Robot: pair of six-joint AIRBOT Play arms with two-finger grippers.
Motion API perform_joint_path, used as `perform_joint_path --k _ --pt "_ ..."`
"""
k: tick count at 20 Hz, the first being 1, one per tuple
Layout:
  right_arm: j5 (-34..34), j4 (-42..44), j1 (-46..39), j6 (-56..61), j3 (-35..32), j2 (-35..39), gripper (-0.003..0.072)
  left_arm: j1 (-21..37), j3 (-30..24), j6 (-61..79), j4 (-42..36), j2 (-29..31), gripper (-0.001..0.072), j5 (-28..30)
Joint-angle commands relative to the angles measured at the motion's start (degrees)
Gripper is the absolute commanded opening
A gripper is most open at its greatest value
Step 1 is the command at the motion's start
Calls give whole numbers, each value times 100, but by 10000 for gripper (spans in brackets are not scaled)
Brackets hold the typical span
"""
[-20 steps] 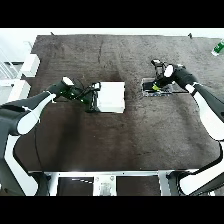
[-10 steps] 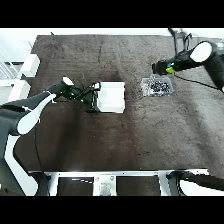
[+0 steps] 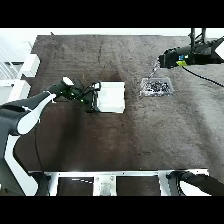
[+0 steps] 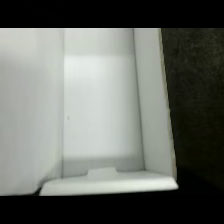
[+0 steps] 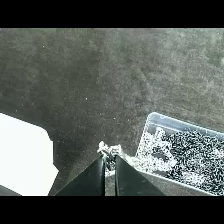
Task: Fold the box and place the chain.
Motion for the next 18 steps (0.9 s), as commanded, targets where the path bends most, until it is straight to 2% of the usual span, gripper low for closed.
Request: perform_joint_path --k 1,5,8,18 --pt "-4 48 22 -28 7 39 18 2 2 0 0 4 470 0" --pt "20 46 94 -44 -79 39 18 2 2 0 0 4 470 2" --pt "20 50 79 -35 -389 39 18 2 2 0 0 4 469 2" --pt "-245 286 -44 4 -2140 37 18 2 2 0 0 4 470 2"
